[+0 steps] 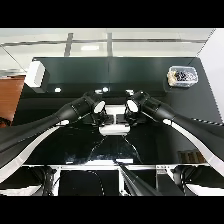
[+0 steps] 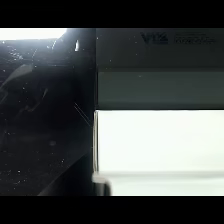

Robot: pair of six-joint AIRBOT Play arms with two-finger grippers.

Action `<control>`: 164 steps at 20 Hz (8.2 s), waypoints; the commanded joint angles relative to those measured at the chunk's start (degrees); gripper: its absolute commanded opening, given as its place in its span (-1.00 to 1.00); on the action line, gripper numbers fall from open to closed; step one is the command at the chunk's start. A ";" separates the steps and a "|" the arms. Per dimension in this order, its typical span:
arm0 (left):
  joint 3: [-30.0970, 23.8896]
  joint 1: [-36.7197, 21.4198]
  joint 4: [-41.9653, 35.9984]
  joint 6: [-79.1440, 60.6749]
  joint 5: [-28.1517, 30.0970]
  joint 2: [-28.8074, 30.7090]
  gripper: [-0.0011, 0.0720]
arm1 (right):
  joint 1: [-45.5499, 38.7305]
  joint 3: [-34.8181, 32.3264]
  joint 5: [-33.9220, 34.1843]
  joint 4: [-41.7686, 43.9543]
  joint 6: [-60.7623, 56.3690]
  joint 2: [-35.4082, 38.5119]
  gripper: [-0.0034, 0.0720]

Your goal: Fold the box and place the chain.

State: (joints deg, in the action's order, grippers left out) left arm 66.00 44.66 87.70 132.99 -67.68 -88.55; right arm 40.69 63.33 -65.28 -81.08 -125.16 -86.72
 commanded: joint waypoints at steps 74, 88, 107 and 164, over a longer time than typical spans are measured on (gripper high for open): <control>0.04 -0.04 0.09 -0.79 -0.28 0.00 -0.90 | -50.58 44.63 -3.54 -13.27 29.29 -14.32 -0.88; 0.04 -0.04 0.11 -0.79 -0.17 0.00 -0.90 | -44.37 42.32 -12.90 2.58 40.41 11.89 -0.88; 0.04 -0.04 0.11 -0.79 -0.07 0.00 -0.90 | -27.54 42.23 -30.51 26.71 42.32 25.92 -0.88; 0.04 -0.04 0.11 -0.81 0.09 0.00 -0.90 | -11.28 -1.70 5.57 29.86 39.89 11.67 -0.88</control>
State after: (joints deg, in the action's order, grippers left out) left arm 66.00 44.62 87.81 132.20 -67.57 -88.55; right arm 29.17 63.61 -64.27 -51.29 -84.93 -72.79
